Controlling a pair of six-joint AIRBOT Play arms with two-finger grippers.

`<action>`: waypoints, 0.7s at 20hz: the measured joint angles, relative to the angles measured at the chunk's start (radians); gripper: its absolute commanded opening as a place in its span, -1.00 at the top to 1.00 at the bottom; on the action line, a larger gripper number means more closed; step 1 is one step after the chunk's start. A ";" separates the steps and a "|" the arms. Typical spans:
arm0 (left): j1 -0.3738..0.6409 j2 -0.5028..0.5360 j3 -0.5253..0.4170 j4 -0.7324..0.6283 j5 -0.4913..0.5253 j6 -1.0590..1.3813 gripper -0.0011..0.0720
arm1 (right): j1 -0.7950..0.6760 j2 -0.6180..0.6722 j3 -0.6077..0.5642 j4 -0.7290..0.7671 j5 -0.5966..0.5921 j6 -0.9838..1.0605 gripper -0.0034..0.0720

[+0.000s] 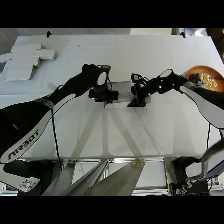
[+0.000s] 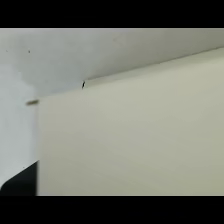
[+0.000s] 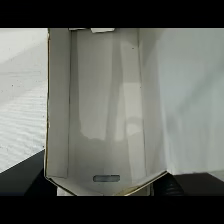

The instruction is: Fold the box and place the chain.

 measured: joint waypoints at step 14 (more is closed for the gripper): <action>-0.005 -0.029 0.025 0.020 -0.082 -0.076 0.95 | 0.000 0.000 0.000 0.000 0.003 0.000 -0.48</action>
